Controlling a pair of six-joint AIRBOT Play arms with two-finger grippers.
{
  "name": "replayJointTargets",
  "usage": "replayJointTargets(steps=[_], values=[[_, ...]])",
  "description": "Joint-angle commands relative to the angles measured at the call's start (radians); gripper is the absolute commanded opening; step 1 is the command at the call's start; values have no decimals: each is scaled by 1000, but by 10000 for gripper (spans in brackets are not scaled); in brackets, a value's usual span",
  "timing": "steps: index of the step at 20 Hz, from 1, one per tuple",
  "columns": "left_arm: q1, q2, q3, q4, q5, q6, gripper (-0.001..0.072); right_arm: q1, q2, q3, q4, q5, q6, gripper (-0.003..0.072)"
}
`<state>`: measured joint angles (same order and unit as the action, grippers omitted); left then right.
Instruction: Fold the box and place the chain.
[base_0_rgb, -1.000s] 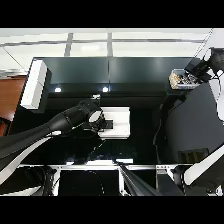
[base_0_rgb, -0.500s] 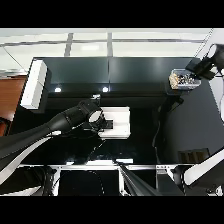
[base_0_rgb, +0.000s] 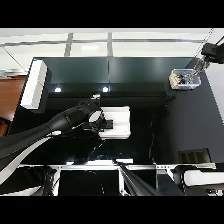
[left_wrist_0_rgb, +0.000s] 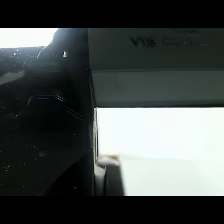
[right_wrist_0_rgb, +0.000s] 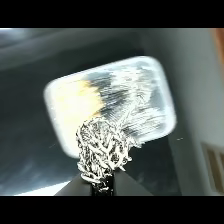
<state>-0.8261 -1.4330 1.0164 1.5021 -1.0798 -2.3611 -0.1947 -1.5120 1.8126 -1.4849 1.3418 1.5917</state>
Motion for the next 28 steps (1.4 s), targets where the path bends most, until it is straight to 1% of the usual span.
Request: replayJointTargets(steps=[1,3,4,6,8,10,11,15,18,20,23,25,27,28], values=[[0,0,1,0,0,0,27,56,186,-120,156,1,-115,11],[0,0,0,0,0,0,27,93,321,-248,192,-81,-124,11],[0,0,0,0,-2,0,27,101,377,-292,217,-98,-124,10],[0,0,0,0,-2,0,28,106,475,-357,301,-86,-138,11],[0,0,0,0,-2,0,28,106,544,-387,387,-44,-182,11],[0,0,0,0,-2,0,27,106,587,-387,475,6,-230,12],[0,0,0,0,-2,0,27,106,603,-387,495,20,-237,12],[0,0,0,0,-3,0,27,105,618,-387,489,44,-236,12],[0,0,0,0,-6,0,27,104,618,-387,468,19,-236,12],[0,0,0,0,-6,0,27,102,618,-387,409,-17,-234,12],[0,0,0,0,-6,0,27,51,617,-387,328,-118,-205,10],[0,0,0,0,-6,0,27,-9,612,-386,288,-227,-204,9],[0,0,0,0,-6,0,27,-78,579,-367,272,-336,-204,9],[0,0,0,0,-5,0,28,-109,543,-338,276,-367,-204,9]])
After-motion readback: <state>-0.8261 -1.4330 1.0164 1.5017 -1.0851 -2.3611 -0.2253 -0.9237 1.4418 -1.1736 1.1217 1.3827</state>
